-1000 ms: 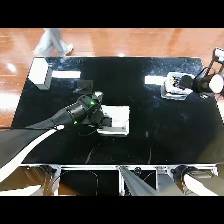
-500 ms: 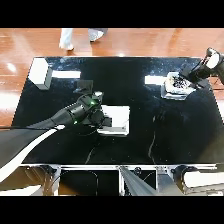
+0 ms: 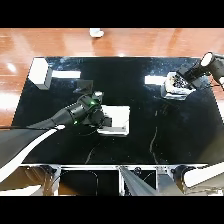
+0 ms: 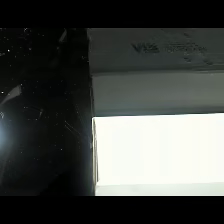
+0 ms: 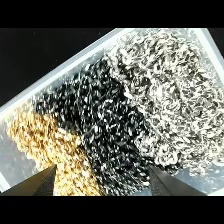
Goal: Fold the box and place the chain.
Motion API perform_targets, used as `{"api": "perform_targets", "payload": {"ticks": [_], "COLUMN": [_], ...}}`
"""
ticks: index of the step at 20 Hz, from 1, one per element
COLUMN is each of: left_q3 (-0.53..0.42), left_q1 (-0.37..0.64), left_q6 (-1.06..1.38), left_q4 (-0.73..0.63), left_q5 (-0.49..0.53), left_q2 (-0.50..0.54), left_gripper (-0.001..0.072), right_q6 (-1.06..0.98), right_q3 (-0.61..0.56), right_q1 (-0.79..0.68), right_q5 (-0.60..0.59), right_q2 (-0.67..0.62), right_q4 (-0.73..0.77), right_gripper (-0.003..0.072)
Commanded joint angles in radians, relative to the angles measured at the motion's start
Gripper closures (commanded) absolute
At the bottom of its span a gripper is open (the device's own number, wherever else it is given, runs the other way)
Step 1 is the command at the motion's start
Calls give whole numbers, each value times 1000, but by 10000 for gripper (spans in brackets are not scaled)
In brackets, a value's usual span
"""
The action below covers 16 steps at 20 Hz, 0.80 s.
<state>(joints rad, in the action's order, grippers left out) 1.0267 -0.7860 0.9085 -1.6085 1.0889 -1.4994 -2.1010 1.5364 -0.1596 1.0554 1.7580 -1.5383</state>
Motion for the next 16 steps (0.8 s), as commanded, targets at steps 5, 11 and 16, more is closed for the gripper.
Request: {"api": "perform_targets", "payload": {"ticks": [5, 11, 16], "left_q3": [0, 0, 0], "left_q1": [1, 1, 1], "left_q6": [1, 1, 0], "left_q4": [11, 27, 29], "left_q5": [3, 16, 14], "left_q2": [1, 1, 1], "left_gripper": [689, 689, 689], "right_q6": [-161, -181, -174], "right_q3": [5, 6, 6], "right_q1": [-11, -26, -26], "right_q5": [-66, -135, -156], "right_q2": [30, 67, 70], "right_q4": [11, 71, 72], "right_gripper": [-16, -15, 179]}}
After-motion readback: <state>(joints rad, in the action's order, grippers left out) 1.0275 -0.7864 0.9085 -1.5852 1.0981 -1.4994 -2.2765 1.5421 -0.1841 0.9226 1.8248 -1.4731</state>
